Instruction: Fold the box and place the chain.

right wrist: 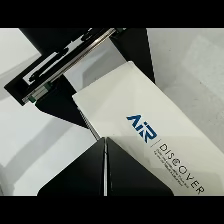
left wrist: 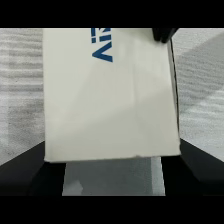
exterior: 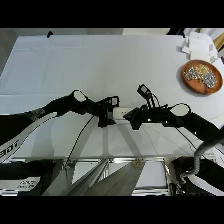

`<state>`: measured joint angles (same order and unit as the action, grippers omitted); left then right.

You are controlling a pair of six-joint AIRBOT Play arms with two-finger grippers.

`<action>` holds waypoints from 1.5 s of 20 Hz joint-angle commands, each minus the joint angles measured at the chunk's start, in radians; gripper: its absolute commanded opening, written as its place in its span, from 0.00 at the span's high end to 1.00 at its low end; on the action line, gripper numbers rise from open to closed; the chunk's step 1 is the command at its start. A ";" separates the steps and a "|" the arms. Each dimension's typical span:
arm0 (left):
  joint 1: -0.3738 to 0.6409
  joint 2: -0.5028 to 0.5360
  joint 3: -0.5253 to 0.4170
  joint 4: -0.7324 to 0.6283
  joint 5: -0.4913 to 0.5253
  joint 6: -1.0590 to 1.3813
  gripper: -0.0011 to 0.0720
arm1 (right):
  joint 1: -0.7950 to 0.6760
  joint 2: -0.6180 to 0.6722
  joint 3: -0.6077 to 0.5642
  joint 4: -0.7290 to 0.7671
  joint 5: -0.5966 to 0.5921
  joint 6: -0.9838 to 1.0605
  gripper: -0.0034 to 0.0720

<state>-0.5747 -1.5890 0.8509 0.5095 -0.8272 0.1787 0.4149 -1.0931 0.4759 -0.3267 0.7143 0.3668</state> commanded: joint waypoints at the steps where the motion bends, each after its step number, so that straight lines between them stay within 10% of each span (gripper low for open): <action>1: 0.000 0.001 0.000 0.000 0.000 0.000 0.56 | 0.000 -0.003 -0.001 -0.014 0.001 0.002 0.94; 30: 0.000 0.001 0.000 0.000 0.000 0.000 0.56 | 0.050 0.124 0.013 -0.269 -0.120 0.177 0.94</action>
<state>-0.5751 -1.5890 0.8509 0.5053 -0.8268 0.1734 0.4637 -1.0363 0.4660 -0.5842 0.5938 0.5098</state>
